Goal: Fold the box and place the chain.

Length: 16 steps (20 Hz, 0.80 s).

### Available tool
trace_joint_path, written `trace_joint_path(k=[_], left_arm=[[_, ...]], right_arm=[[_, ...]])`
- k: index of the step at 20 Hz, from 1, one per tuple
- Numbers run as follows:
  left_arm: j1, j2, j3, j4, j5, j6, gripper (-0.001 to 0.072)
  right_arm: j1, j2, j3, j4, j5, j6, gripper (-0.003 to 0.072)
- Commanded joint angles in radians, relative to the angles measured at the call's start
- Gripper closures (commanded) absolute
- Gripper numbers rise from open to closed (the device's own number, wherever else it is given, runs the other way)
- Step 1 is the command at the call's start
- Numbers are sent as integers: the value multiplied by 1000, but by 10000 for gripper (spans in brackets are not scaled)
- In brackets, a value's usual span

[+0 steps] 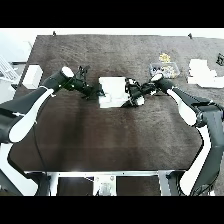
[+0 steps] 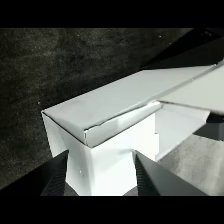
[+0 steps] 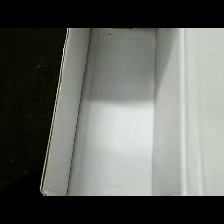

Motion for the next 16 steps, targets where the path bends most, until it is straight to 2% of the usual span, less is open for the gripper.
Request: trace_joint_path(k=[1,7,16], left_arm=[[-20,0,13,71,19,-64,245],[-44,0,13,122,52,-97,245],[-82,-2,42,223,50,-139,245]], right_arm=[[0,0,1,0,0,0,94],[0,0,1,0,0,0,95],[0,0,1,0,0,0,95]])
